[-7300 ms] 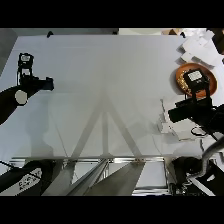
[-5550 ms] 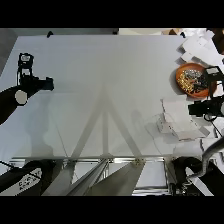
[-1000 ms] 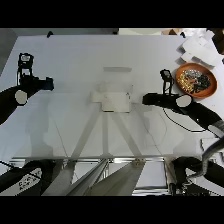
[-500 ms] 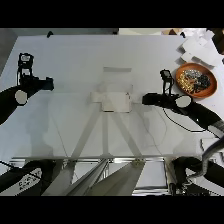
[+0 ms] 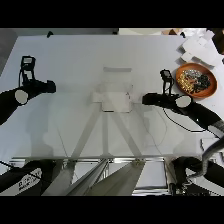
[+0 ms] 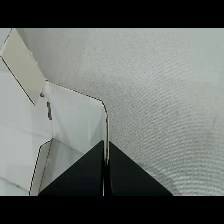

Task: Fold the box and place the chain.

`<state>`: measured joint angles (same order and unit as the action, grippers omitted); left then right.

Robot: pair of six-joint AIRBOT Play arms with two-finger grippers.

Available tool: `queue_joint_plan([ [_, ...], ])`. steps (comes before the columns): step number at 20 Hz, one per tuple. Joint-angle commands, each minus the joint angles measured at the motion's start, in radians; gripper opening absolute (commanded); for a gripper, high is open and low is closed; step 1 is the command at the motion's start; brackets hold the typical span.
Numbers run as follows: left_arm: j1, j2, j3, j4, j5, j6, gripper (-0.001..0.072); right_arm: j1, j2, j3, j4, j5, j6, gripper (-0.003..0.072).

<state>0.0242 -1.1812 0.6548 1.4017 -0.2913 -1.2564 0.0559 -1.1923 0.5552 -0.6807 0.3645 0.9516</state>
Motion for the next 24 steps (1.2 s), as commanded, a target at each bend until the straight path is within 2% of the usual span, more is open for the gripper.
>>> queue_joint_plan([
  [1, -0.063, 0.005, 0.002, -0.014, -0.054, 0.129, 0.0512, 0.001, 0.000, 0.000, 0.000, 0.000, 0.000, 0.0012],
  [4, -0.161, -0.008, 0.082, -0.014, -0.111, 0.163, 0.0512, 0.001, 0.000, 0.000, 0.000, 0.000, 0.000, 0.0012],
  [7, -0.201, -0.075, 0.280, -0.043, -0.331, 0.222, 0.0515, 0.001, 0.000, 0.000, 0.000, 0.000, 0.000, 0.0012],
  [9, -0.197, -0.152, 0.435, -0.170, -0.514, 0.319, 0.0531, 0.001, 0.000, 0.000, 0.000, 0.000, 0.000, 0.0012],
  [11, -0.197, -0.232, 0.557, -0.305, -0.628, 0.430, 0.0701, 0.001, 0.000, 0.000, 0.000, 0.000, 0.000, 0.0012],
  [14, -0.197, -0.358, 0.690, -0.478, -0.706, 0.577, 0.0700, 0.001, 0.000, 0.000, 0.000, 0.000, 0.000, 0.0012],
  [18, -0.198, -0.567, 0.907, -0.617, -0.917, 0.630, 0.0698, 0.001, 0.000, 0.000, 0.000, 0.000, 0.000, 0.0012],
  [21, -0.203, -0.691, 1.029, -0.671, -0.984, 0.632, 0.0699, 0.001, 0.000, 0.000, 0.000, 0.000, 0.000, 0.0012],
  [24, -0.219, -0.731, 1.040, -0.772, -0.983, 0.726, 0.0699, 0.001, 0.000, 0.000, 0.000, 0.000, 0.001, 0.0012],
])
